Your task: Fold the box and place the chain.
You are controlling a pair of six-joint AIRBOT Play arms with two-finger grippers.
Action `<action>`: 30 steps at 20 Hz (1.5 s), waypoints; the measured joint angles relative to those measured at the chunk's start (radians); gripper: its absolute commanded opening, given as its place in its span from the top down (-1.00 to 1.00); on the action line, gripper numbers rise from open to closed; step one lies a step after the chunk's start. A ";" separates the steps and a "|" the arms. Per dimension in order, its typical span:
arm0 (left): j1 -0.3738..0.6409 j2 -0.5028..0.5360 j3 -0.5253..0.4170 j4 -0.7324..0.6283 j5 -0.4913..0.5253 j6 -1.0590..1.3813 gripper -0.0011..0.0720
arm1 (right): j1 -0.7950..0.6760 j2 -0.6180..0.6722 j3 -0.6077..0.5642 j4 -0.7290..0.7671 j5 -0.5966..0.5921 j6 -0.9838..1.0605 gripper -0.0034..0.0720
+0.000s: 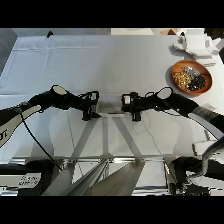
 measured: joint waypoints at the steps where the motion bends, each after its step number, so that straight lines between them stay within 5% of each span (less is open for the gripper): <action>1: 0.000 0.000 0.000 0.000 0.000 0.000 0.22 | 0.000 0.005 0.000 0.000 0.004 0.004 0.89; 10: 0.000 0.000 0.000 0.000 0.000 0.000 0.22 | -0.053 0.205 -0.001 -0.063 0.048 0.297 0.89; 21: 0.000 0.000 0.000 0.000 0.000 0.000 0.22 | -0.381 0.338 -0.057 -0.381 0.128 1.168 0.90; 30: 0.000 0.000 0.000 0.000 0.000 0.000 0.22 | -0.413 0.241 -0.180 -0.195 0.106 1.288 0.90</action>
